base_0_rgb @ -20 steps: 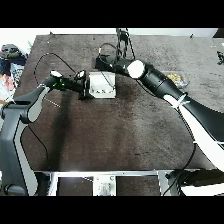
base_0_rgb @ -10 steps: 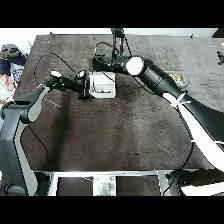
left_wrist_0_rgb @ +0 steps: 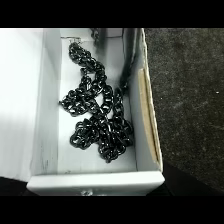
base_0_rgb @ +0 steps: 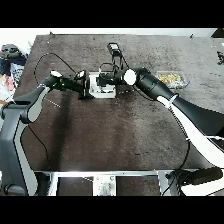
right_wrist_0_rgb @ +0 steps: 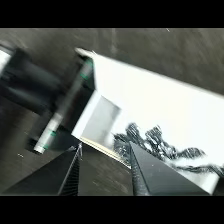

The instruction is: Fold the box and place the chain.

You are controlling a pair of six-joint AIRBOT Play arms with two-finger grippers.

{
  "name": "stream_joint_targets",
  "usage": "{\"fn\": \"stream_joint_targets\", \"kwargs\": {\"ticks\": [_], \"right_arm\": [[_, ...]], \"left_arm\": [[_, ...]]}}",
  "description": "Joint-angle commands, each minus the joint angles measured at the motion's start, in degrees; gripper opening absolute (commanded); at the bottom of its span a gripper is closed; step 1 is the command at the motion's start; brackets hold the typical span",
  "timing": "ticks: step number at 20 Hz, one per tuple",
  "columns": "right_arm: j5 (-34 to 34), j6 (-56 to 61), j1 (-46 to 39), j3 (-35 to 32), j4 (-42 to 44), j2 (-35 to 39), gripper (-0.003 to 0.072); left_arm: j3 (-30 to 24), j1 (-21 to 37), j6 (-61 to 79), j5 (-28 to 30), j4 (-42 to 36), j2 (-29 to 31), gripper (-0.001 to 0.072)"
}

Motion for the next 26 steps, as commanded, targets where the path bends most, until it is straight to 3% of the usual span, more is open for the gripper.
{"fn": "stream_joint_targets", "kwargs": {"ticks": [1, 5, 10, 13, 19, 26], "right_arm": [[1.66, 0.00, -2.62, -2.38, -1.36, -0.11, 0.0338], [6.40, -0.02, -10.40, -4.63, -2.38, 1.79, 0.0337], [0.26, 0.07, -22.14, -19.78, 2.67, 8.02, 0.0337], [-5.35, 0.13, -26.32, -25.40, 6.14, 7.54, 0.0338], [-12.59, 0.33, -29.42, -25.97, 11.17, 1.75, 0.0337], [-14.25, 0.50, -33.00, -25.99, 11.41, 3.45, 0.0337]], "left_arm": [[0.02, -0.02, 0.00, 0.00, 0.02, 0.02, 0.0367], [0.02, -0.02, 0.00, 0.00, 0.02, 0.02, 0.0367], [0.02, -0.02, 0.00, 0.00, 0.02, 0.02, 0.0367], [0.02, -0.02, 0.00, 0.00, 0.02, 0.02, 0.0367], [0.02, -0.02, 0.00, 0.00, 0.02, 0.02, 0.0367], [0.02, -0.02, 0.00, 0.00, 0.02, 0.02, 0.0367]]}}
